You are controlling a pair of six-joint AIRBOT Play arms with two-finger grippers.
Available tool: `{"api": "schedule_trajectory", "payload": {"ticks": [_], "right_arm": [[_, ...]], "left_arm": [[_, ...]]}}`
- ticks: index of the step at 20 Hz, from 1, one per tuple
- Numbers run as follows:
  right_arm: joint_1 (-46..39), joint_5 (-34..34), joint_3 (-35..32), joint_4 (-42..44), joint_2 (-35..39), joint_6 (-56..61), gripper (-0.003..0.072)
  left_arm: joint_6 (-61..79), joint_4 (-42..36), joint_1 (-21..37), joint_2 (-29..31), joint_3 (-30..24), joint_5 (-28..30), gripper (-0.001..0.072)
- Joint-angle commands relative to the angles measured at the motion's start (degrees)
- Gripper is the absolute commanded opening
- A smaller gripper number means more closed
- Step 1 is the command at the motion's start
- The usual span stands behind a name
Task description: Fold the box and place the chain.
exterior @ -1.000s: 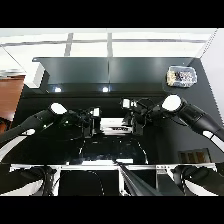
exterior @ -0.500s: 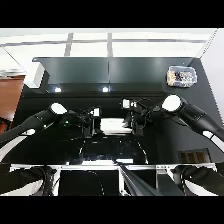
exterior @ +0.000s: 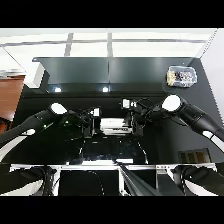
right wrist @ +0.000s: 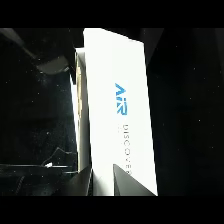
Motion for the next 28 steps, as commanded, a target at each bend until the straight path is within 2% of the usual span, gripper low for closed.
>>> {"api": "schedule_trajectory", "payload": {"ticks": [1,6,8,16,22,23,24,25,28], "right_arm": [[0.04,0.09,0.0,-0.15,-0.02,0.24,0.0132],[1.22,0.17,0.0,-0.35,-0.55,0.63,0.0136],[2.03,0.11,0.0,-0.35,-1.16,0.66,0.0212],[2.1,0.22,0.0,-5.09,-1.55,5.31,0.0212],[1.92,1.09,1.79,-5.66,2.8,26.6,0.0211],[1.88,0.92,1.84,-5.14,4.15,33.99,0.0194],[1.75,1.07,1.84,-4.31,4.66,41.94,0.0138],[1.75,0.94,1.57,-3.37,4.46,49.4,0.002],[3.26,-2.45,-1.14,1.79,2.49,58.27,0.0021]], "left_arm": [[0.04,0.02,-0.02,-0.02,0.07,0.0,0.0378],[0.04,0.02,-0.02,-0.02,0.07,0.0,0.0379],[0.04,0.02,-0.02,-0.02,0.07,0.0,0.0379],[0.04,0.02,-0.02,-0.02,0.07,0.0,0.0379],[0.04,0.02,0.0,-0.02,0.07,0.02,0.0379],[0.04,0.02,0.0,-0.02,0.07,0.02,0.0378],[0.04,0.0,0.0,-0.02,0.07,0.02,0.0379],[0.04,0.02,0.0,-0.02,0.07,0.02,0.0379],[0.04,0.0,0.0,-0.02,0.07,-0.02,0.0379]]}}
